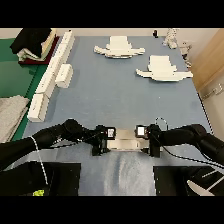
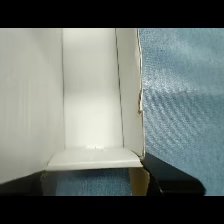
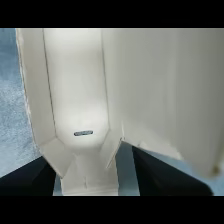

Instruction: Fold the box.

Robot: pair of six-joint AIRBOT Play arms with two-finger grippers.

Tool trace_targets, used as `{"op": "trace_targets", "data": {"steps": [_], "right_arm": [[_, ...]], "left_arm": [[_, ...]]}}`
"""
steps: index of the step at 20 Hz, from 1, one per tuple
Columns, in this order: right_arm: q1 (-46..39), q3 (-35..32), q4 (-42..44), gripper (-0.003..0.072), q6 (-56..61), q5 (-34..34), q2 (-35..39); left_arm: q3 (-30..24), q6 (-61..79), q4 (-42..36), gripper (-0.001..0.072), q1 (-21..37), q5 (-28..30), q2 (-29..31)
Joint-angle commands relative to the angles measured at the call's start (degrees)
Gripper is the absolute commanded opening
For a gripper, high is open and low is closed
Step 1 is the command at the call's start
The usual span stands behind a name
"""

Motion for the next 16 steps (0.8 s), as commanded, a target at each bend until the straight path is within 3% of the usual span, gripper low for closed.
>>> {"op": "trace_targets", "data": {"steps": [1, 4, 6, 8, 11, 13, 16], "right_arm": [[0.1, 3.1, -7.6, 0.072, 15.3, -13.7, 6.1], [0.1, 5.8, -7.0, 0.072, 28.9, -24.3, 11.2], [0.1, 5.9, -0.8, 0.0714, 42.2, -24.6, 13.1], [0.1, 5.4, 11.4, 0.0498, 52.7, -18.3, 12.3], [3.5, 4.3, 21.8, 0.0265, 60.9, 1.9, 7.4], [7.2, 4.9, 22.1, 0.0236, 65.5, 13.4, 2.9], [7.8, 6.9, 21.0, 0.0236, 66.1, 18.7, -4.2]], "left_arm": [[0.0, 0.0, 0.0, 0.0599, 0.0, 0.1, 0.0], [0.0, 0.0, 0.0, 0.0599, 0.0, 0.1, 0.0], [0.0, 0.0, 0.0, 0.0599, 0.0, 0.1, 0.0], [0.0, 0.0, 0.0, 0.0599, 0.0, 0.1, 0.0], [0.0, 0.0, 0.0, 0.0599, 0.0, 0.1, 0.0], [0.0, 0.0, 0.0, 0.0599, 0.0, 0.1, 0.0], [0.0, 0.0, 0.0, 0.0599, 0.0, 0.1, 0.0]]}}
